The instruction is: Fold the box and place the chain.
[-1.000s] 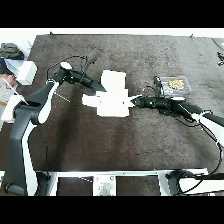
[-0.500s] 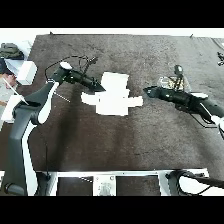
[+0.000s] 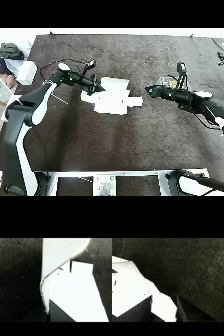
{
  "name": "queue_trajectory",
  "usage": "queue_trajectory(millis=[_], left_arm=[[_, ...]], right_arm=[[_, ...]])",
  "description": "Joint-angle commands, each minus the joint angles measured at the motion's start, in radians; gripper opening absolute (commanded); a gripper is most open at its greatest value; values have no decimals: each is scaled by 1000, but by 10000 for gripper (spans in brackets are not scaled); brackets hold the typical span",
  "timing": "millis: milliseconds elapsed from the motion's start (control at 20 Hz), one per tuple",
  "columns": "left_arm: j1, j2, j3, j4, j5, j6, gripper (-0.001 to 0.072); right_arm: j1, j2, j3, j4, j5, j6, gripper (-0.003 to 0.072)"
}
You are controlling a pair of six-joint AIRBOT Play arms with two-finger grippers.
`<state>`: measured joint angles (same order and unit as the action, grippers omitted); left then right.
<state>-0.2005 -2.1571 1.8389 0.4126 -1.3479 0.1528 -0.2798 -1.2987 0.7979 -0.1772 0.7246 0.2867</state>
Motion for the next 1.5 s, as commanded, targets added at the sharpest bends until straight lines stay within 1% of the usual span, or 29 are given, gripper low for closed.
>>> queue_trajectory(millis=[0,50,100,300,450,600,700,850,1050,1100,1400,1450], left_arm=[[14,59,-148,-127,87,207,4],[22,61,-175,-173,85,238,4],[30,61,-196,-188,90,255,5],[35,61,-270,-174,101,337,5],[35,60,-282,-162,135,370,6],[34,60,-282,-150,146,399,6],[34,60,-282,-150,155,399,7],[34,60,-282,-150,156,399,9],[34,60,-282,-149,162,399,11],[34,60,-282,-149,162,398,11],[34,60,-282,-151,162,398,11],[34,60,-282,-151,162,398,11]], right_arm=[[9,2,0,-7,-7,1,365],[9,2,0,-8,-7,1,365],[10,2,0,-15,-5,1,365],[16,2,0,-37,-5,1,365],[47,2,0,-57,-6,-6,365],[84,2,0,-164,-7,-6,366],[89,2,0,-187,-6,-7,366],[89,2,0,-185,-7,-120,365],[95,2,0,-156,2,-150,369],[102,2,0,-156,5,-198,451],[224,-15,0,-164,4,-542,457],[245,-29,1,-185,6,-584,507]])
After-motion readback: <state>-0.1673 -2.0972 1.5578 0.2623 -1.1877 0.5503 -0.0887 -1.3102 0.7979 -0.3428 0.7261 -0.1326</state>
